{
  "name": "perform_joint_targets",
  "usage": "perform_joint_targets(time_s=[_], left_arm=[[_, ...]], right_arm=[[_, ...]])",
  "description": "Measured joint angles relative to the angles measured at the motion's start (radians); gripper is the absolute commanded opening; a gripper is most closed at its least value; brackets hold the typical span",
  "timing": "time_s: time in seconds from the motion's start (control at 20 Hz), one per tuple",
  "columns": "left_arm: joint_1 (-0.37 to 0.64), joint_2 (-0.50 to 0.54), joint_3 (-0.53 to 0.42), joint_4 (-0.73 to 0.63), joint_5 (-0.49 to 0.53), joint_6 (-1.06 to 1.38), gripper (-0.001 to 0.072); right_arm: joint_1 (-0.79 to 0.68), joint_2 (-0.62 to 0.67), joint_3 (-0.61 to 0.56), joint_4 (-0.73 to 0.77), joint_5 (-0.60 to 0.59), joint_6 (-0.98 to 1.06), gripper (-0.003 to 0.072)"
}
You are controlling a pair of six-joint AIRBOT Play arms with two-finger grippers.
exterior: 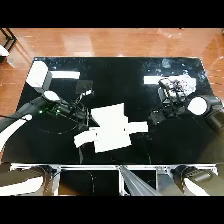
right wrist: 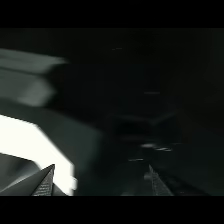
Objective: Fold the box and place the chain.
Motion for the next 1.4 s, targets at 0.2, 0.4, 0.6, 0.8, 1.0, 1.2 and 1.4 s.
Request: perform_joint_targets(time_s=[0.2,0.4,0.6,0.8,1.0,1.2,1.4], left_arm=[[-0.08,0.038,-0.005,0.017,0.062,0.14,0.0017],[-0.139,0.046,-0.001,0.045,0.092,0.227,0.0014],[-0.161,0.06,-0.006,0.047,0.129,0.244,0.0013],[-0.172,0.12,-0.063,0.026,0.235,0.262,0.0013],[-0.175,0.174,-0.143,0.013,0.339,0.321,0.0016],[-0.175,0.187,-0.173,0.005,0.405,0.419,0.0017],[-0.176,0.185,-0.182,-0.009,0.403,0.472,0.0017]], right_arm=[[-0.011,0.0,0.022,-0.146,-0.079,-0.003,0.0693],[-0.014,-0.001,0.028,-0.153,-0.129,-0.031,0.0692],[-0.014,-0.002,0.015,-0.051,-0.095,-0.258,0.0693],[-0.015,-0.003,-0.043,0.036,-0.069,-0.438,0.0693],[-0.015,-0.003,-0.1,0.094,-0.068,-0.497,0.0692],[-0.009,-0.003,-0.139,0.175,-0.08,-0.562,0.0692],[0.034,-0.003,-0.159,0.235,-0.089,-0.601,0.0692]])
